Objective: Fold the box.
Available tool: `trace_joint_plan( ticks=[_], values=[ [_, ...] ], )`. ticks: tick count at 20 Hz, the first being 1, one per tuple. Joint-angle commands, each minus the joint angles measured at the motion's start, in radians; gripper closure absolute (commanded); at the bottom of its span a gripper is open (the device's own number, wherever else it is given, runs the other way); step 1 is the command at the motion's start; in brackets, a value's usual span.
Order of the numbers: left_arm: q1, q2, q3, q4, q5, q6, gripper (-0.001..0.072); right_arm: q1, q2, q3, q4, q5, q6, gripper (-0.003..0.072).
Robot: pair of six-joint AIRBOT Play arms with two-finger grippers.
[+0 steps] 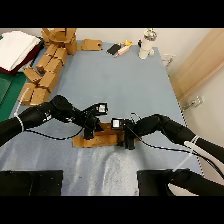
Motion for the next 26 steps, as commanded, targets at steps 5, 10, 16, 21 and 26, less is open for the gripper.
trace_joint_plan(
  ticks=[5,10,16,21,26],
  values=[
    [-0.001,0.000,0.000,0.000,0.000,0.000,0.0700,0.003,-0.037,0.000,0.023,-0.002,0.000,0.0022],
    [-0.001,0.000,0.000,0.000,0.000,0.000,0.0700,0.005,-0.037,0.000,0.022,-0.018,0.000,0.0076],
    [-0.001,0.000,0.000,0.000,0.000,0.000,0.0699,0.007,-0.045,0.000,0.018,-0.021,0.000,0.0077],
    [-0.001,0.000,0.000,0.000,0.000,0.000,0.0699,0.007,-0.054,0.001,0.015,-0.016,0.000,0.0159],
    [-0.001,0.000,0.000,0.000,0.000,0.000,0.0699,0.007,-0.056,0.002,0.016,-0.013,0.000,0.0158]
  ],
)
